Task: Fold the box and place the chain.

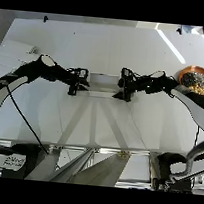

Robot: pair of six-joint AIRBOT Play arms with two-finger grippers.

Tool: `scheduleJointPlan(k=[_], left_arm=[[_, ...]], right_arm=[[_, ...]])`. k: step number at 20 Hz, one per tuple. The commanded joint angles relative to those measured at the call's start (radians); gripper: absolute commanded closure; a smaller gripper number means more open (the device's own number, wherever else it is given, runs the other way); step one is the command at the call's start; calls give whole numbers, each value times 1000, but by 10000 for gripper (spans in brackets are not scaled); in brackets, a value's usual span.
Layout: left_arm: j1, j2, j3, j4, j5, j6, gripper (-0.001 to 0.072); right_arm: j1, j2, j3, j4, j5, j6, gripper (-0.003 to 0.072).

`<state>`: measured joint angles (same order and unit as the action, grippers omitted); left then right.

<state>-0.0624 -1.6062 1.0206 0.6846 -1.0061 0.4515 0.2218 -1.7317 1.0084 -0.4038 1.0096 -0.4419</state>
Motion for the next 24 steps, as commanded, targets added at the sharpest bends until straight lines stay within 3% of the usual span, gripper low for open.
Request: scheduleJointPlan(k=[1,9,17,20,22,24], left_arm=[[-13,0,0,-18,1,1,500],[55,30,0,102,-122,-6,500],[60,-4,0,70,53,-6,493],[56,-20,0,27,68,-4,489],[42,-23,0,25,67,-2,424],[26,-24,0,26,64,-2,425]], right_arm=[[1,0,1,0,1,0,154],[1,0,1,0,1,0,154],[1,0,1,0,1,0,154],[1,0,1,0,1,0,154],[1,0,1,0,1,0,154],[1,0,1,0,1,0,154]])
